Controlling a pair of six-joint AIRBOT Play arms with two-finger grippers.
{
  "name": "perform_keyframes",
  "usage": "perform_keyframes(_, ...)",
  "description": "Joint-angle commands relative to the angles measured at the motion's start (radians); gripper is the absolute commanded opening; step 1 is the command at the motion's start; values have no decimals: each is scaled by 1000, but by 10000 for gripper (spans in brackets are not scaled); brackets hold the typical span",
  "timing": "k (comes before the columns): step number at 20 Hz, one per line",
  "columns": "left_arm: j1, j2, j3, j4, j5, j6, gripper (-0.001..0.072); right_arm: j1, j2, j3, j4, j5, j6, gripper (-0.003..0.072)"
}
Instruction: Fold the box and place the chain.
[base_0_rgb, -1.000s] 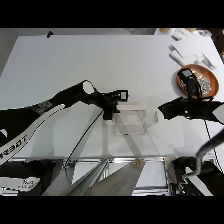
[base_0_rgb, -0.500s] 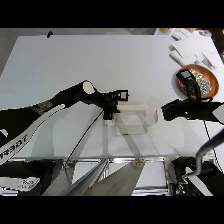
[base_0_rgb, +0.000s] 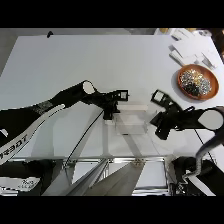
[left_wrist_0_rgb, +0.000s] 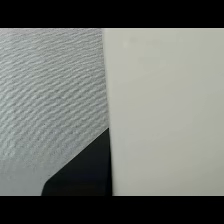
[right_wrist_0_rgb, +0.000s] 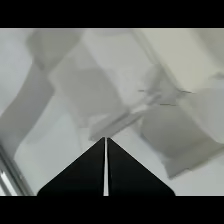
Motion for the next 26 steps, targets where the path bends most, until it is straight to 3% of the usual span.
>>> perform_keyframes(1, 0, 0, 0, 0, 0, 1, 9, 102, -27, -77, -45, -42, -228, 175)
perform_keyframes(4, 0, 0, 0, 0, 0, 1, 9, 151, -22, -154, -146, -229, -267, 670)
perform_keyframes(9, -1, 0, 0, 0, 0, 1, 9, 248, 8, -275, -194, -474, -266, 689)
perform_keyframes(16, 0, 0, 0, 0, 0, 1, 9, 250, -13, -285, -254, -620, -265, 689)
perform_keyframes(23, 0, 0, 0, 0, 0, 1, 9, 120, -32, -193, -171, -571, -274, 669)
perform_keyframes(26, 0, 0, 0, 0, 0, 1, 9, 56, -113, -148, -100, -512, -334, 669)
